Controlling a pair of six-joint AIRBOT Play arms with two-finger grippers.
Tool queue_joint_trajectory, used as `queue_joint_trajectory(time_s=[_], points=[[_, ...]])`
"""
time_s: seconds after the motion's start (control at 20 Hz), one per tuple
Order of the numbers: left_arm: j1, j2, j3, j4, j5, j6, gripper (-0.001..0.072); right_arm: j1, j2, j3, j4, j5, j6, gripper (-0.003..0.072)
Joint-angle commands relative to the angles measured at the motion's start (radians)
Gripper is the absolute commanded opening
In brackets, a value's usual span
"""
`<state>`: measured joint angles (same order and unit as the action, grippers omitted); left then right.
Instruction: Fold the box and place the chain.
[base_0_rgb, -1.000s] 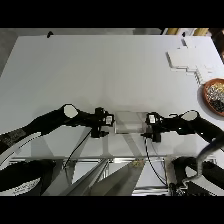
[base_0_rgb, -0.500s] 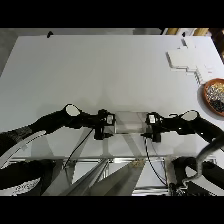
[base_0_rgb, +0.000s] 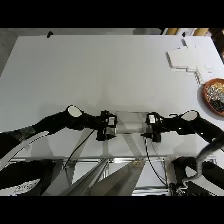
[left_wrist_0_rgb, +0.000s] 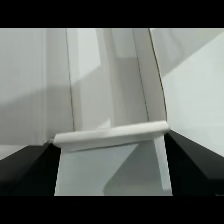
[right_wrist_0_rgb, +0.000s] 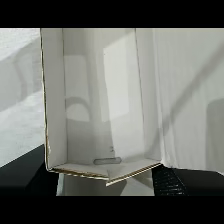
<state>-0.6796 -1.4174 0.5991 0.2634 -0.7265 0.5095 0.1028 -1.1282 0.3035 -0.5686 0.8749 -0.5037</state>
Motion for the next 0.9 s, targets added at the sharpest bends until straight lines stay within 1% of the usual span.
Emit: queue_joint_trajectory(time_s=[0.0, 0.15, 0.6, 0.65, 0.7, 0.85], points=[[-0.014, -0.009, 0.000, -0.062, 0.000, 0.053, 0.0698, 0.000, 0.000, 0.001, 0.001, 0.000, 0.001, 0.0403], [-0.014, -0.009, 0.000, -0.072, 0.021, 0.051, 0.0696, 0.000, 0.000, 0.001, 0.000, 0.000, 0.001, 0.0403], [-0.013, -0.029, 0.000, -0.072, 0.027, 0.051, 0.0690, 0.000, 0.000, 0.001, 0.000, 0.000, 0.001, 0.0403], [-0.013, -0.029, 0.000, -0.072, 0.027, 0.051, 0.0681, 0.000, 0.000, 0.001, 0.000, 0.000, 0.001, 0.0403], [-0.012, -0.031, 0.000, -0.072, 0.027, 0.052, 0.0633, 0.000, 0.000, 0.001, 0.001, 0.000, 0.001, 0.0403], [-0.012, -0.034, 0.000, -0.071, 0.028, 0.052, 0.0625, 0.000, 0.000, 0.001, 0.000, 0.000, 0.001, 0.0403]])
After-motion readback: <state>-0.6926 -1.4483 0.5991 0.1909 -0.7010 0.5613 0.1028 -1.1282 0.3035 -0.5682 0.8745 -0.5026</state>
